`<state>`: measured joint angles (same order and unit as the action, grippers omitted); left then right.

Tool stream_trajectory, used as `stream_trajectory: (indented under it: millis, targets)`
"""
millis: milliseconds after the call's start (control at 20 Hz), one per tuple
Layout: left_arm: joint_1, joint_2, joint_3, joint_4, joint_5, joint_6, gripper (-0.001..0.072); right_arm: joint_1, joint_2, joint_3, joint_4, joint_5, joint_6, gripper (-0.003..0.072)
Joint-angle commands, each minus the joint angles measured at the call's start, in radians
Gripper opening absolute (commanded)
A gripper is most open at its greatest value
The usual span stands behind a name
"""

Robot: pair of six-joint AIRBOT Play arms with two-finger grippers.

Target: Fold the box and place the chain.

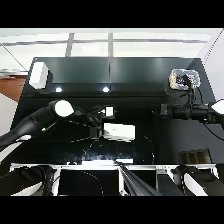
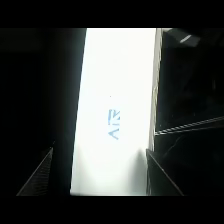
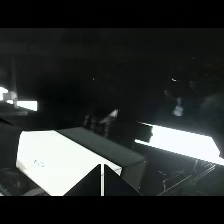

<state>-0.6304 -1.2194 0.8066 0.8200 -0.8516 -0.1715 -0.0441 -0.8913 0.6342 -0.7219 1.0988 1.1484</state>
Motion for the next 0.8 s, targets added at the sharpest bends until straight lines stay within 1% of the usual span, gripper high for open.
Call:
stream_trajectory:
  millis: [0, 50, 200, 400, 550, 750]
  targets:
    - [-0.061, -0.08, 0.047, -0.065, 0.045, -0.042, 0.072, -0.005, 0.001, 0.001, -0.014, -0.003, 0.0, 0.0031]
    - [-0.061, -0.09, 0.047, -0.095, 0.058, -0.042, 0.072, -0.005, 0.001, 0.001, -0.015, -0.003, 0.0, 0.003]
    - [-0.061, -0.099, 0.046, -0.092, 0.058, -0.042, 0.072, -0.005, 0.001, 0.001, -0.015, -0.003, 0.0, 0.003]
    - [-0.061, -0.099, 0.046, -0.091, -0.01, -0.042, 0.072, -0.005, 0.001, 0.001, -0.016, -0.003, 0.0, 0.003]
    - [-0.061, -0.101, 0.046, -0.091, 0.018, -0.042, 0.072, -0.005, 0.001, 0.001, -0.016, -0.003, 0.0, 0.003]
    - [-0.062, -0.124, 0.045, -0.091, 0.01, -0.042, 0.072, -0.005, 0.001, 0.001, -0.016, -0.003, 0.0, 0.003]
